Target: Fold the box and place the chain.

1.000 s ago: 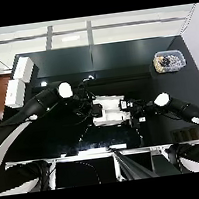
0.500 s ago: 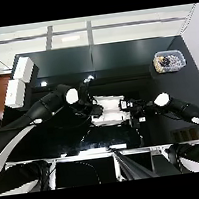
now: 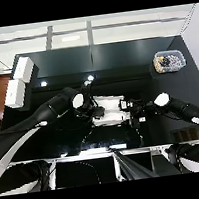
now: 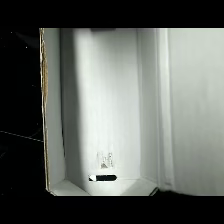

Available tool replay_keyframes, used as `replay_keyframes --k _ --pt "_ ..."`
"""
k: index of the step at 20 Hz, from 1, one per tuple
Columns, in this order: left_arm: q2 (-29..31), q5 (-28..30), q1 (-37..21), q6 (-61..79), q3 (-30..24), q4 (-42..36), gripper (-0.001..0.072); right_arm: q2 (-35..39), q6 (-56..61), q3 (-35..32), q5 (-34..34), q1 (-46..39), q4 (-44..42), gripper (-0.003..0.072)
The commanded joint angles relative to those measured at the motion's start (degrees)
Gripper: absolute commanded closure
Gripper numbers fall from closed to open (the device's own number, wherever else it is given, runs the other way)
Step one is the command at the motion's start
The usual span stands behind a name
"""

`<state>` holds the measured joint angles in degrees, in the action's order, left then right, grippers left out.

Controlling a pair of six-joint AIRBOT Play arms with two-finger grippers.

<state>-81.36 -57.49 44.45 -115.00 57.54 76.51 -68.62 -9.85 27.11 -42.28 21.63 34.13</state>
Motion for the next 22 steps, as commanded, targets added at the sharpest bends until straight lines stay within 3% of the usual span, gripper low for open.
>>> replay_keyframes --k 1,4,13,16,22 --pt "-0.2 -1.4 1.6 -5.0 0.5 4.5 0.0215 0.0 0.0 0.0 0.0 0.0 0.0 0.0214" --pt "-1.4 -4.1 3.3 -8.4 3.5 8.8 0.0216 0.0 0.0 0.0 0.0 0.0 0.0 0.0214" --pt "-8.0 -8.4 6.0 -10.4 7.7 8.9 0.0216 0.0 0.0 0.0 0.0 0.0 0.0 0.0214" --pt "-8.7 -8.9 5.9 -10.5 7.8 8.7 0.0343 0.0 0.0 0.0 0.0 0.0 0.0 0.0214" --pt "-8.7 -8.6 5.9 -10.5 9.6 9.7 0.0344 0.0 0.0 0.0 0.0 0.0 0.0 0.0214"
